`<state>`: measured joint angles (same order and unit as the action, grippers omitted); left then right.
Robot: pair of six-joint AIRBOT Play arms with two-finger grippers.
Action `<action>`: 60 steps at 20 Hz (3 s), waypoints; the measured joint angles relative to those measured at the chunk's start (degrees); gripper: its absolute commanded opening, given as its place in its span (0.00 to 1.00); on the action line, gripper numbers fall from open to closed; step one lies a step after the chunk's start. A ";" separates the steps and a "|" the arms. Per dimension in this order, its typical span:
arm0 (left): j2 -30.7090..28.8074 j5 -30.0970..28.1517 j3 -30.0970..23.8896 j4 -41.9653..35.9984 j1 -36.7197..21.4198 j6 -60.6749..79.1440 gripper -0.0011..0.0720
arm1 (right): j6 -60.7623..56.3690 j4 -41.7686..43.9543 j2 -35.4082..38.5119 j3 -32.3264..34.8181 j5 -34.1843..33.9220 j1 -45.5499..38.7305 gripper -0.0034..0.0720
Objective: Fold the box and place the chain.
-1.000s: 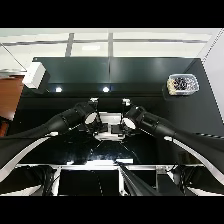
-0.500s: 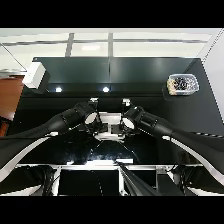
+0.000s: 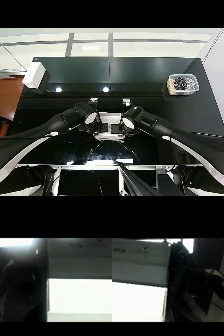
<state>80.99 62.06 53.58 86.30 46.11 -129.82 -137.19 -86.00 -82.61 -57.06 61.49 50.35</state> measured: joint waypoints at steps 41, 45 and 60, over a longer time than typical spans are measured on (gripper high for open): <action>0.02 0.44 0.02 0.15 0.33 -0.02 0.05 | -1.88 -1.64 -3.76 -4.68 6.99 0.00 0.29; 0.02 0.42 0.02 0.11 0.33 -0.02 0.05 | -1.88 -1.25 -3.76 -4.94 6.21 0.00 0.29; 0.02 0.31 0.00 0.02 0.33 -0.02 0.05 | -1.90 -1.11 -3.76 -5.01 4.63 -0.02 0.09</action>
<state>81.01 62.37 53.58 86.32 46.44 -129.84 -139.09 -87.11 -86.37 -62.06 66.13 50.33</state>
